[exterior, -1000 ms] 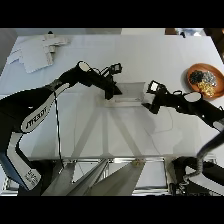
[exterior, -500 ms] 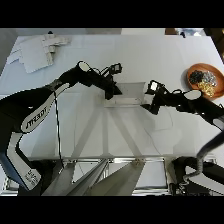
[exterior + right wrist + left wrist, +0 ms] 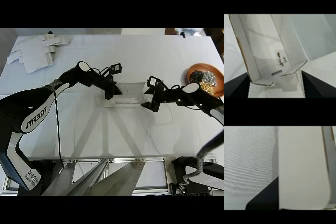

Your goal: Fold the box and place the chain.

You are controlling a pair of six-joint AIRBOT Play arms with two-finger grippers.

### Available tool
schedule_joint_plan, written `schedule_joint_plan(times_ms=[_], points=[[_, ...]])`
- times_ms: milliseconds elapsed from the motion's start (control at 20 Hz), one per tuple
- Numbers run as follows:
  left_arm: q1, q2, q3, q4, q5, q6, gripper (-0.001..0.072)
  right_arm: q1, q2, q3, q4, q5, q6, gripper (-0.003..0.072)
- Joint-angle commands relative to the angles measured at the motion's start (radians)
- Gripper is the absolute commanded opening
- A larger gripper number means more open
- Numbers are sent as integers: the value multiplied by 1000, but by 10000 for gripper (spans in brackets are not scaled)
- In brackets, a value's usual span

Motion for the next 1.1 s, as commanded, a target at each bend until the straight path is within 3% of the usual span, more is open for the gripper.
schedule_joint_plan(times_ms=[0, 100, 350, 750, 1050], points=[[0, 0, 0, 0, 0, 0, 11, 0, -15, 15, -8, -39, 51, 698], [0, 0, 0, 0, 0, 0, 11, 0, -28, 34, -11, -35, 47, 698], [0, 0, 0, 0, 0, 0, 11, -26, -75, 97, -39, 119, 21, 698], [0, 0, 0, 0, 0, 0, 11, -85, -93, 113, -16, 124, -95, 698], [0, 0, 0, 0, 0, 0, 11, -86, -115, 122, 113, 126, -194, 698]])
